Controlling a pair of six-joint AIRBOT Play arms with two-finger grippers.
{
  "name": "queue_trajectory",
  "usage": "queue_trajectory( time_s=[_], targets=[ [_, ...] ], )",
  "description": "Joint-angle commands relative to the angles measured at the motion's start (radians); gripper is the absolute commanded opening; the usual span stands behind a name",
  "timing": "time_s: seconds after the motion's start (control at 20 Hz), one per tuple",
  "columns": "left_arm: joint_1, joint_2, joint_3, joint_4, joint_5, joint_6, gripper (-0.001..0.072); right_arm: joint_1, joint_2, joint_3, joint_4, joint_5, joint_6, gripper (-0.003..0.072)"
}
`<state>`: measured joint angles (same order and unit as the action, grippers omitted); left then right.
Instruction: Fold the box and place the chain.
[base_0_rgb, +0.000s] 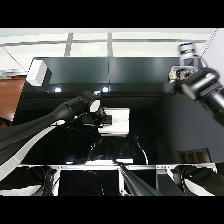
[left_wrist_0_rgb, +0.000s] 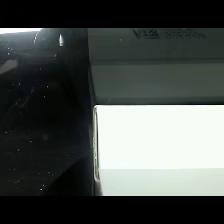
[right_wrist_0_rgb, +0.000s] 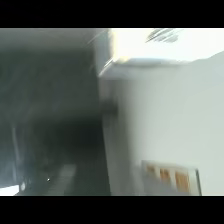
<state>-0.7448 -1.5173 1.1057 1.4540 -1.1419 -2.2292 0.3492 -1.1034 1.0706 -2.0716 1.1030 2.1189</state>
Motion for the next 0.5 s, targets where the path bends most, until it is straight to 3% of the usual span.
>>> queue_trajectory(
  time_s=[0.0,0.1,0.2,0.45],
  targets=[
    [0.0,0.0,0.0,0.002,-0.001,0.0,0.0024,-0.282,-0.042,-0.027,0.091,-0.325,-0.006,0.071],
    [0.001,0.0,0.001,0.006,-0.004,0.0,0.0024,-0.41,-0.141,0.0,0.32,-0.428,-0.006,0.0708],
    [0.004,0.0,0.0,0.005,-0.008,0.0,0.0024,-0.483,-0.27,0.101,0.47,-0.45,-0.011,0.0708],
    [0.004,0.0,0.0,0.004,-0.007,0.0,0.0024,-0.518,-0.698,0.611,0.485,-0.087,-0.086,0.0708]
  ],
)
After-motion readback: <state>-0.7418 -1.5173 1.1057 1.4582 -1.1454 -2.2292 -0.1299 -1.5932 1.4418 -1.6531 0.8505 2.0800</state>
